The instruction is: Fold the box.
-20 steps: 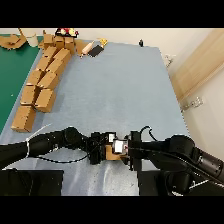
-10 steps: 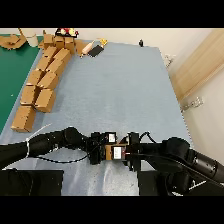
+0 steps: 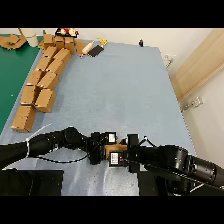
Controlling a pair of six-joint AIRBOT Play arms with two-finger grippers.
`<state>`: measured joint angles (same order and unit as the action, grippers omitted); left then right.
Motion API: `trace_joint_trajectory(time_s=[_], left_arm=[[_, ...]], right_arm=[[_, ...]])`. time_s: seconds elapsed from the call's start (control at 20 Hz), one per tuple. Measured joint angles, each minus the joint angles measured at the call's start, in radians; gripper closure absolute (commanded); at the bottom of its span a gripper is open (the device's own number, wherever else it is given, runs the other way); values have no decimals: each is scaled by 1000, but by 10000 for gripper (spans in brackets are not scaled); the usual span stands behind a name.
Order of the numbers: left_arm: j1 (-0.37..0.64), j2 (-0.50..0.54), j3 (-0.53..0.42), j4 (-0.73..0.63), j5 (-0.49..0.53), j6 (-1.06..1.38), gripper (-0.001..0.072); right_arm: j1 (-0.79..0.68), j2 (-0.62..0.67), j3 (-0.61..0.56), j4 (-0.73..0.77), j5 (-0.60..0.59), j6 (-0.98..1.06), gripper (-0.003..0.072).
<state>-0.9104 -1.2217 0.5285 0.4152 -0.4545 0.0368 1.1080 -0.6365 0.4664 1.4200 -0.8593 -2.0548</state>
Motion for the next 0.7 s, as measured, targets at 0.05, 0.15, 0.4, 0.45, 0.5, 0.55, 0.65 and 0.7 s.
trace_joint_trajectory(time_s=[0.05, 0.15, 0.4, 0.45, 0.5, 0.55, 0.65, 0.7], left_arm=[[0, 0, 0, 0, 0, 0, 326], [0, 0, 0, 0, 0, 0, 326], [0, 0, 0, 0, 0, 0, 326], [0, 0, 0, 0, 0, 0, 326], [0, 0, 0, 0, 0, 0, 326], [0, 0, 0, 0, 0, 0, 326], [0, 0, 0, 0, 0, 0, 326], [0, 0, 0, 0, 0, 0, 326]], right_arm=[[3, 0, 0, 0, -2, 6, 188], [7, 0, 0, 0, -8, 14, 251], [11, 0, 0, 1, -13, 22, 327], [14, 0, 0, 3, -13, 23, 334], [21, 0, 0, 3, -16, 25, 363], [28, 0, 0, 4, -20, 32, 405], [44, 0, 0, 3, -31, 45, 407], [51, 0, 0, -2, -35, 53, 407]])
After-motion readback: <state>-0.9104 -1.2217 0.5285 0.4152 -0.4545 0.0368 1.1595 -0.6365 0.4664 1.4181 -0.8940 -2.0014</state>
